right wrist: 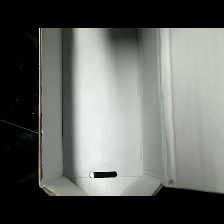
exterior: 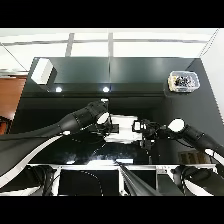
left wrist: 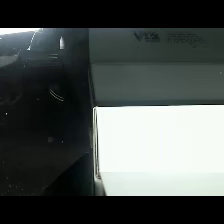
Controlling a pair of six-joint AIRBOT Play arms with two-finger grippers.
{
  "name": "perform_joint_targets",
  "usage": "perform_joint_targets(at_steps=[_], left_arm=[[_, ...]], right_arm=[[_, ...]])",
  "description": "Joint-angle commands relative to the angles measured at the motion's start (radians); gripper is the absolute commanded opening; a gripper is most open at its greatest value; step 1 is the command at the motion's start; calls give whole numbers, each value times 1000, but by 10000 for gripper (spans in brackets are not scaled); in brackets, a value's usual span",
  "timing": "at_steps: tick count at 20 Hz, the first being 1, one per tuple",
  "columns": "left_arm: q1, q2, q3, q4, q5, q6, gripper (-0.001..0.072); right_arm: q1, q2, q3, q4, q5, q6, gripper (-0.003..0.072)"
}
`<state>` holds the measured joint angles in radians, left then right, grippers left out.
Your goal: Fold the box and place the chain.
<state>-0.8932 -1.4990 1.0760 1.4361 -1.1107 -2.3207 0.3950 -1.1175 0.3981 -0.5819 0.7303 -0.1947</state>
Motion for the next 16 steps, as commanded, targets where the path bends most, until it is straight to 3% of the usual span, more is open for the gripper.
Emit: perform_joint_targets(at_steps=[1,4,10,16], left_arm=[[0,0,1,18,0,2,23],[0,0,1,22,-1,3,22],[2,0,1,22,-1,6,22],[2,0,1,22,-1,9,23]], right_arm=[[-6,1,6,-27,-4,111,613],[-14,19,35,-135,83,165,613],[-15,106,47,-249,113,165,613],[-14,107,46,-189,123,164,613]])
